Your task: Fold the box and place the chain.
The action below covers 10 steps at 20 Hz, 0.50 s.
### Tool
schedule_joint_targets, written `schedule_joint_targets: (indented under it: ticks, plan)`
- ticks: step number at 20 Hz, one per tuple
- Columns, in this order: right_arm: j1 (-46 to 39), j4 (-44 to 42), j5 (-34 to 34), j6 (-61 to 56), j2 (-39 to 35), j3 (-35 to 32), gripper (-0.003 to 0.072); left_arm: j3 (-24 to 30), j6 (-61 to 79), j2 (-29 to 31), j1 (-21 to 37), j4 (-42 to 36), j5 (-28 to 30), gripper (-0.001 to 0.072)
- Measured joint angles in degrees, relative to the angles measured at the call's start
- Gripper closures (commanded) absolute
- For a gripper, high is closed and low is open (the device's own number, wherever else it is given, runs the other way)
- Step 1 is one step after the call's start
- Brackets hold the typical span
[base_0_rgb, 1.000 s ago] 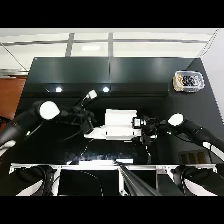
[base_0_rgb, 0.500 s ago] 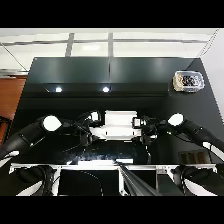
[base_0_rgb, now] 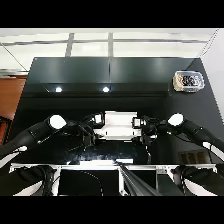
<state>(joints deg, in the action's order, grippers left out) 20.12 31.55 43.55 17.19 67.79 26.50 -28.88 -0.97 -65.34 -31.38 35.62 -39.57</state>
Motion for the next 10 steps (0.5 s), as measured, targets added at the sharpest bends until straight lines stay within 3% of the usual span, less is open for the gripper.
schedule_joint_targets:
  ticks: [4, 7, 10]
  plan:
    - [0.0, 0.0, 0.02, 0.0, 0.0, 0.02, 0.0193, -0.72, 0.63, -0.48, -0.04, -0.42, 1.49, 0.0326]
    - [0.0, 0.0, 0.02, 0.02, 0.0, 0.02, 0.0193, -1.14, 0.85, -0.59, -0.44, -0.48, 1.6, 0.0445]
    - [0.0, 0.0, 0.02, 0.02, 0.0, 0.02, 0.0193, -1.33, 0.98, -0.68, -1.64, -0.48, 1.92, 0.0447]
